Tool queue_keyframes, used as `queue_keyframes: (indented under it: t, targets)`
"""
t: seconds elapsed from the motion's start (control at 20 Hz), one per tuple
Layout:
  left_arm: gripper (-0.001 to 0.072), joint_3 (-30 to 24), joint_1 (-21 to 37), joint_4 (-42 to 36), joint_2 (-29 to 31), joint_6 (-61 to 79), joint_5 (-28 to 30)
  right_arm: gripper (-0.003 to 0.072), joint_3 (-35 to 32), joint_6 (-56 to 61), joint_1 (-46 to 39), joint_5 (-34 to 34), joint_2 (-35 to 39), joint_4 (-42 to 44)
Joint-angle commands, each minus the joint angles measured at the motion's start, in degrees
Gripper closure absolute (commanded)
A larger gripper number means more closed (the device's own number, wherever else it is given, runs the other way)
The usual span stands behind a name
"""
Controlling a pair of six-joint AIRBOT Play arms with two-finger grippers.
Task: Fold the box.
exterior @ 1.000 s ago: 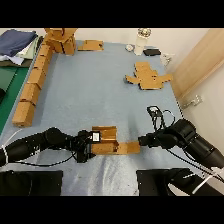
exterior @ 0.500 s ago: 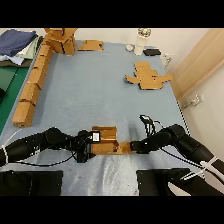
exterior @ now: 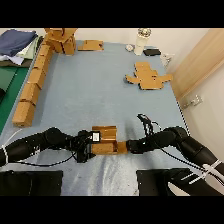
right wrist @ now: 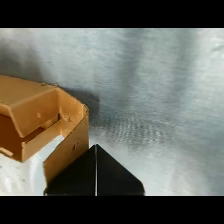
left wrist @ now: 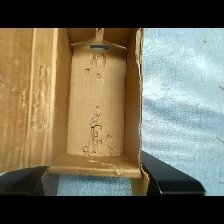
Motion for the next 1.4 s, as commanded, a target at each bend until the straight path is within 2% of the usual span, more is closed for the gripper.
queue_keyframes:
  t: [0.0, 0.05, 0.1, 0.15, 0.2, 0.3, 0.35, 0.4, 0.75, 1.05, 1.35]
  targets:
    - [0.0240, -0.02, 0.00, 0.02, 0.00, 0.00, 0.00, 0.0682, 1.29, -1.53, 0.02, 0.48, 0.85, 3.06]
    - [0.0240, -0.02, 0.00, 0.02, 0.00, 0.00, 0.00, 0.0676, 2.45, -1.97, 0.09, 0.42, 1.18, 3.15]
    - [0.0240, -0.02, 0.00, 0.02, 0.00, 0.00, 0.00, 0.0610, 3.78, -2.12, 0.09, 0.04, 1.18, 3.30]
    - [0.0240, -0.02, 0.00, 0.02, 0.00, 0.00, 0.00, 0.0495, 5.09, -2.45, 0.09, -0.20, 1.16, 3.30]
    - [0.0240, -0.02, 0.00, 0.02, 0.00, 0.00, 0.00, 0.0452, 6.01, -2.54, 0.09, -0.24, 1.16, 3.54]
    - [0.0240, -0.02, 0.00, 0.02, 0.00, 0.00, 0.00, 0.0451, 6.58, -2.54, 0.09, -0.02, 1.11, 3.93]
    - [0.0240, -0.02, 0.00, 0.02, 0.00, 0.00, 0.00, 0.0425, 6.58, -2.54, 0.11, -0.20, 0.92, 4.22]
    - [0.0240, -0.02, 0.00, 0.02, 0.00, 0.00, 0.00, 0.0324, 6.58, -2.56, 0.31, -0.24, 0.66, 4.61]
    - [0.0240, -0.02, 0.00, 0.02, 0.00, 0.00, 0.00, 0.0311, 7.50, -3.56, 5.03, 3.02, -6.14, 4.33]
    - [0.0240, -0.02, 0.00, 0.02, 0.00, 0.00, 0.00, 0.0312, 13.29, -3.23, 5.38, -1.73, -11.61, 4.11]
    - [0.0240, -0.02, 0.00, 0.02, 0.00, 0.00, 0.00, 0.0319, 16.09, 5.60, 11.61, -4.44, -16.15, -4.35]
